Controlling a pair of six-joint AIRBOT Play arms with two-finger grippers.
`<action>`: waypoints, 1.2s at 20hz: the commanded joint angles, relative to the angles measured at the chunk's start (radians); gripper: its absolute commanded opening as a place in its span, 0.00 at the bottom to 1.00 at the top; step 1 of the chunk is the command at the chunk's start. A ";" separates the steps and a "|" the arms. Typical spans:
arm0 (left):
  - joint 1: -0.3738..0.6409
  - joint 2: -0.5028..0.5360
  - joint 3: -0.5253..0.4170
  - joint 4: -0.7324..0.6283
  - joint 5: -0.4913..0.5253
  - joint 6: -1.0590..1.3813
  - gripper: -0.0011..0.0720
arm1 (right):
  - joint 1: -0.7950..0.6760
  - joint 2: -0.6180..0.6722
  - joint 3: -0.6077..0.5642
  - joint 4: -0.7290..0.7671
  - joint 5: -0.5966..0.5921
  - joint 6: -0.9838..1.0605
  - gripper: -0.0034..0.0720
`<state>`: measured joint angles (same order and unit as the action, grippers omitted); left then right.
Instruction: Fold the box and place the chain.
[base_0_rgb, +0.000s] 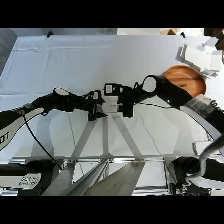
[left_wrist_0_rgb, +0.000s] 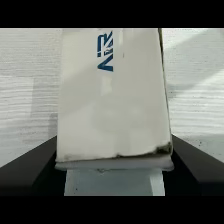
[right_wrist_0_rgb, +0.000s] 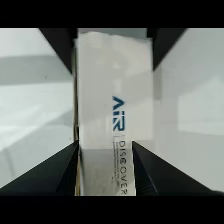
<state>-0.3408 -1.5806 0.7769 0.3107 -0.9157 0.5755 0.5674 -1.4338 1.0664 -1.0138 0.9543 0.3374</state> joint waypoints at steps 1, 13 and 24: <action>0.000 0.001 0.001 -0.003 0.006 -0.003 0.55 | 0.000 0.008 -0.001 0.037 0.030 0.009 0.53; 0.000 0.001 0.001 -0.003 0.006 -0.003 0.55 | -0.023 0.049 -0.023 0.309 -0.077 0.382 0.06; 0.000 0.001 0.001 -0.003 0.006 -0.003 0.55 | -0.080 0.033 -0.316 0.593 -0.154 0.365 0.06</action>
<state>-0.3408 -1.5806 0.7773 0.3065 -0.9085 0.5705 0.4896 -1.3930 0.8024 -0.4458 0.8337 0.6964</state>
